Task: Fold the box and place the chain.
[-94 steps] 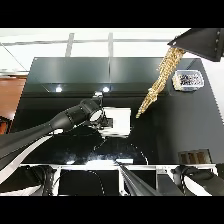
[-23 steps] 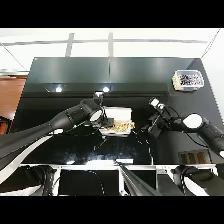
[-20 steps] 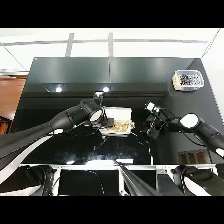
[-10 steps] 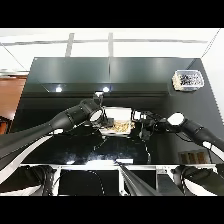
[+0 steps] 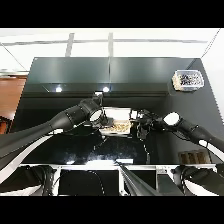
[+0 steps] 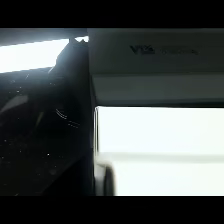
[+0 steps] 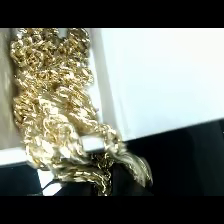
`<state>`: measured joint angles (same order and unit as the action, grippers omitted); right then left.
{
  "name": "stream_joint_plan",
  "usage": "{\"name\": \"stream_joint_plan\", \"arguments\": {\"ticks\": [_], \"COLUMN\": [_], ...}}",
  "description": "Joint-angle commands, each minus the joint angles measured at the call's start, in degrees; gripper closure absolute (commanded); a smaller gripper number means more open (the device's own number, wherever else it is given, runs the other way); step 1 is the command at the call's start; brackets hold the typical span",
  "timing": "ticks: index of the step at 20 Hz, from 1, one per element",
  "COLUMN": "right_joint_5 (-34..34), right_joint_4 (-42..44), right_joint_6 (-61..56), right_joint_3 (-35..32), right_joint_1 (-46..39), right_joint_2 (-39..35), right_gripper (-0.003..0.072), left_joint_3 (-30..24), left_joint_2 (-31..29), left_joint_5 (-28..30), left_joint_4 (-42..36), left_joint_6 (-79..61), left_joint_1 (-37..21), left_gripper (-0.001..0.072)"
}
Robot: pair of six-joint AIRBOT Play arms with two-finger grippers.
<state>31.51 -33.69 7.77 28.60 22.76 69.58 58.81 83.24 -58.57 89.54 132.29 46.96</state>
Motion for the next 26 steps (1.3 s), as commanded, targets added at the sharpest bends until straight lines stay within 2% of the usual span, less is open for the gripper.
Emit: {"name": "stream_joint_plan", "arguments": {"ticks": [1,5,8,12,15,22,26], "right_joint_5": [0.8,3.5,12.6,24.0,29.7,32.7,33.0], "right_joint_4": [-1.5,-7.5,-7.5,-7.0,-3.8,8.9,10.2], "right_joint_6": [-4.6,-16.2,-25.6,-41.5,-50.2,-54.5,-58.1], "right_joint_3": [0.1,0.1,1.6,8.2,15.5,29.3,30.5], "right_joint_1": [0.1,-2.7,-5.6,-7.0,-7.0,-7.0,-6.9], "right_joint_2": [-2.1,-7.3,-13.7,-20.7,-21.5,-21.5,-21.0], "right_gripper": [0.0677,0.0677,0.0677,0.0677,0.0677,0.0677,0.0676], "left_joint_3": [0.0,0.0,0.0,0.0,0.0,0.0,0.0], "left_joint_2": [0.0,0.0,0.0,0.0,0.0,0.0,0.0], "left_joint_5": [0.0,0.0,0.0,0.0,0.0,0.0,0.0], "left_joint_4": [0.0,0.0,0.0,0.0,0.0,0.0,0.0], "left_joint_6": [-0.1,-0.1,-0.1,-0.1,-0.1,-0.1,-0.1], "left_joint_1": [0.0,0.0,0.0,0.0,0.0,0.0,0.0], "left_gripper": [0.068,0.0681,0.068,0.0681,0.068,0.068,0.068]}}
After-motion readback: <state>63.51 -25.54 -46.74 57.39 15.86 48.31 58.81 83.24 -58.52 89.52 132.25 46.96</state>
